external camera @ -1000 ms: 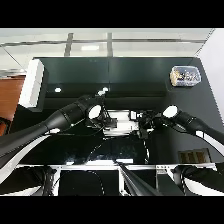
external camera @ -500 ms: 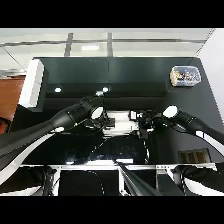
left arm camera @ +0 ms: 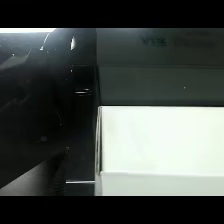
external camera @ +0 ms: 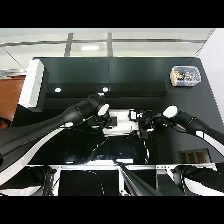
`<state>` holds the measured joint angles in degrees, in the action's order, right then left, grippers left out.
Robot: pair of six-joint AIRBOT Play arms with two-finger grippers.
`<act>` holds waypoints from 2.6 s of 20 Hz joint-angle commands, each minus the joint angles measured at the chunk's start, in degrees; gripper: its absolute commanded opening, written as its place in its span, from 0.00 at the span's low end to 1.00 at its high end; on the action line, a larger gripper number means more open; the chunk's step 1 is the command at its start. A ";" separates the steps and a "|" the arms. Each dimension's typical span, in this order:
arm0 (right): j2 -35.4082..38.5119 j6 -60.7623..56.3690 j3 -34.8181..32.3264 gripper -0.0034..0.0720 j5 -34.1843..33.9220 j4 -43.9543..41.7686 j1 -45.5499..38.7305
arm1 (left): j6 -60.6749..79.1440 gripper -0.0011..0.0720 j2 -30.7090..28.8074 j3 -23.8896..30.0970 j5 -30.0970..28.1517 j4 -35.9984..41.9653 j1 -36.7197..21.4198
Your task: Fold the box and place the chain.
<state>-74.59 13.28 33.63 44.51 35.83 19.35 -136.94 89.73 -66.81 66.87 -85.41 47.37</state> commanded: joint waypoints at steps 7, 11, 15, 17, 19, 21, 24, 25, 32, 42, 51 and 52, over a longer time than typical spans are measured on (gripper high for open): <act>-0.02 0.00 -0.02 0.12 0.02 0.00 0.07 | -1.29 0.05 0.33 -0.28 -0.39 0.90 0.07; -0.02 0.00 -0.02 0.12 0.02 0.00 0.07 | -1.29 0.57 0.17 -0.35 -0.37 0.87 0.00; -0.02 0.00 -0.02 0.12 0.02 0.00 0.07 | -1.20 0.73 -0.07 -0.31 -0.55 0.57 0.04; -0.02 0.00 -0.02 0.12 0.04 0.00 0.07 | -1.18 0.59 -0.07 -0.28 -0.37 0.61 0.02; -0.02 0.00 -0.02 0.12 0.02 0.00 0.04 | -1.11 0.05 -0.07 -0.31 -0.44 2.23 0.02; -0.02 0.00 -0.02 0.12 0.04 0.00 0.04 | -1.11 0.05 -0.07 -0.31 -0.39 2.14 0.24; 0.02 -5.20 0.02 0.39 -0.22 -0.35 0.04 | -1.07 0.05 -0.09 -0.31 0.22 1.60 -0.11; 0.15 -6.91 0.07 0.70 -0.15 -0.15 0.04 | -1.05 0.05 -0.11 -0.35 0.72 1.49 -0.22; 7.65 -8.44 0.07 0.84 3.89 8.35 0.04 | 2.99 0.05 -0.44 -0.35 0.22 0.22 -0.90; 8.70 -5.46 -0.02 0.84 -0.44 8.15 0.04 | 3.91 0.05 -0.42 -0.33 0.72 -1.33 -1.14; 6.75 -0.04 -0.02 0.59 0.39 4.11 0.35 | 4.76 0.06 -0.42 -0.33 -0.55 -1.11 -1.14; 6.75 -0.61 -0.02 0.58 0.46 3.13 0.35 | 4.74 0.06 -0.42 -0.33 -0.57 -1.07 -1.14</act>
<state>-67.68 12.67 33.63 44.71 40.69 19.64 -132.53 89.34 -67.11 66.57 -86.56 46.28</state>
